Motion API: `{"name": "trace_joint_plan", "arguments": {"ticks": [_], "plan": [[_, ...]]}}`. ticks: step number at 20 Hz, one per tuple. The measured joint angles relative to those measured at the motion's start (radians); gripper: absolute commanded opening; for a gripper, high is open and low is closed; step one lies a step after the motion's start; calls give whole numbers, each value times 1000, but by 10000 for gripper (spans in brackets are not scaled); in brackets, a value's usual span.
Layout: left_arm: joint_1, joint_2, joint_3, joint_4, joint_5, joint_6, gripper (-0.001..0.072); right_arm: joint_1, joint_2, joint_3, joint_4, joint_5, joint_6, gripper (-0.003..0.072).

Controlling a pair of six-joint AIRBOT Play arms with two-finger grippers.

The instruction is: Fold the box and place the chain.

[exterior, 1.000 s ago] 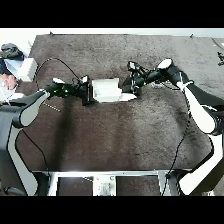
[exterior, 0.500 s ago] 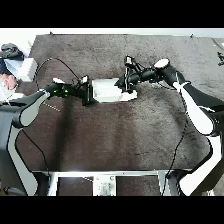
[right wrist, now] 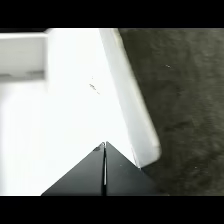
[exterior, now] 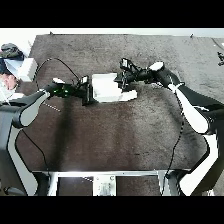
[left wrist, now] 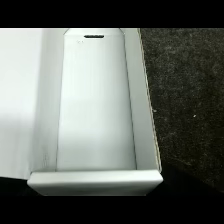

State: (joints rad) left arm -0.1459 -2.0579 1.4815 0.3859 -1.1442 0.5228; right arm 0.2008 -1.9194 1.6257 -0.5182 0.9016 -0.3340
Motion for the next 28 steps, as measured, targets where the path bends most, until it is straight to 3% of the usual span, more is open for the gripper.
{"name": "trace_joint_plan", "arguments": {"ticks": [6,12,16,21,24,25,27,28], "plan": [[0,0,0,1,0,0,326,0,-44,0,-9,-31,-49,12],[0,0,0,5,-4,2,326,-2,-55,1,-76,63,-56,12],[0,0,0,5,-4,1,326,-5,-56,1,-98,66,-56,12],[0,0,0,3,0,1,326,-11,-12,0,-115,63,-23,13],[0,0,0,2,2,1,326,-29,52,0,-118,132,47,13],[0,0,0,2,2,1,326,-40,76,0,-128,167,72,91],[0,0,0,2,2,1,326,-59,106,0,-160,235,121,692],[0,0,0,2,2,1,326,-64,114,0,-179,261,142,711]]}}
